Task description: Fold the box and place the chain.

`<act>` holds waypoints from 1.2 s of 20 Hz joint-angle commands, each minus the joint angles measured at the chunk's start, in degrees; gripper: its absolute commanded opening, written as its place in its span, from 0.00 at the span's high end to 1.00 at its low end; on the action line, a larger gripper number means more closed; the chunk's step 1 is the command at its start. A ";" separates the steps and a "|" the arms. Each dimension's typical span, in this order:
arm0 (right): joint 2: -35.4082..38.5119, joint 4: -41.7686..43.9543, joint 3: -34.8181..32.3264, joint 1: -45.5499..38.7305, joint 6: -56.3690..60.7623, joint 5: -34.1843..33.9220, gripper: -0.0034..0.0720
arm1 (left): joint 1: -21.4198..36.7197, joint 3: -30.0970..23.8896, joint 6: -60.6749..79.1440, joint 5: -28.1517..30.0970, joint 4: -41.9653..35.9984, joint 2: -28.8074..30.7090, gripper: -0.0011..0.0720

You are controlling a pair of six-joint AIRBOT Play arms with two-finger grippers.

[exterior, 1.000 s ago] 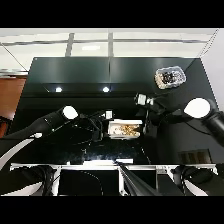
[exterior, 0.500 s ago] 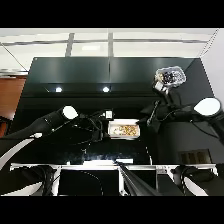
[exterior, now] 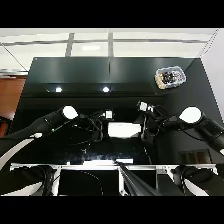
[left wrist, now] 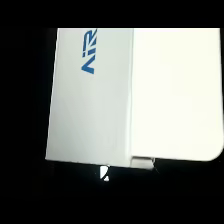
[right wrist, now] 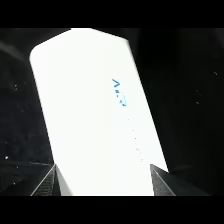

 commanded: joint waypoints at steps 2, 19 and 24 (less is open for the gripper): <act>-0.04 -2.43 -0.11 1.31 -2.01 -1.42 0.00 | -0.04 0.00 0.00 0.00 0.00 -0.04 0.61; 1.66 -2.54 10.84 -2.78 17.03 -1.11 0.07 | -0.04 0.00 0.00 -0.07 0.00 -0.04 0.61; -2.01 -3.91 7.85 -2.25 16.11 1.57 0.07 | -0.04 0.00 0.00 -0.15 0.00 -0.04 0.61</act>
